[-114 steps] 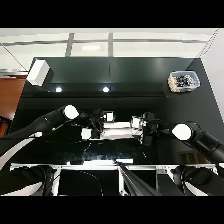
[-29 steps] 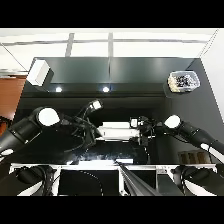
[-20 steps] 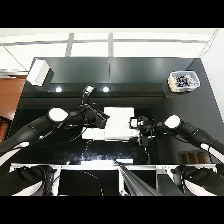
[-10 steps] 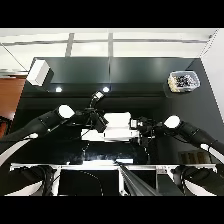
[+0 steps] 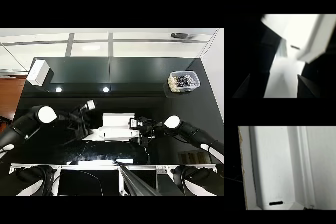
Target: Fold the box and place the chain.
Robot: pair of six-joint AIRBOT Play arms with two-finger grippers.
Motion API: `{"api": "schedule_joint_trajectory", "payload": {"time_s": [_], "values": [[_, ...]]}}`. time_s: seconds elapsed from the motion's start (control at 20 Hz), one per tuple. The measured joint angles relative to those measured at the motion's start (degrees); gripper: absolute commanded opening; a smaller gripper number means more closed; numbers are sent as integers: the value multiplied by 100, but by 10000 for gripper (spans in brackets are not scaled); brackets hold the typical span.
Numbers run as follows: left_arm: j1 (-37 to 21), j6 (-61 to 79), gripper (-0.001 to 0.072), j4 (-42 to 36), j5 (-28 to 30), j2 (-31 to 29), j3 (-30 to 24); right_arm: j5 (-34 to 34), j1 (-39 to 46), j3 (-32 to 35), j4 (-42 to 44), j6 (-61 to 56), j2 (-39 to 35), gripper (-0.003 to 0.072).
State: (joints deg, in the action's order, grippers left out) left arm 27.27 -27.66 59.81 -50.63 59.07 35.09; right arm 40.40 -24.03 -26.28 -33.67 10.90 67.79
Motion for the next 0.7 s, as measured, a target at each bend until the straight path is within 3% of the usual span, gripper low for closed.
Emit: {"api": "schedule_joint_trajectory", "payload": {"time_s": [0.1,0.3,0.5,0.7], "values": [[267,212,698,116,101,-20,-164,0,0,0,-2,0,0,485],[837,398,697,175,844,164,-308,0,0,0,-2,0,0,485],[1080,468,662,-72,1279,442,-345,0,0,0,-2,0,0,485],[1169,483,266,-409,1478,570,-354,0,0,0,-2,0,0,486]]}}
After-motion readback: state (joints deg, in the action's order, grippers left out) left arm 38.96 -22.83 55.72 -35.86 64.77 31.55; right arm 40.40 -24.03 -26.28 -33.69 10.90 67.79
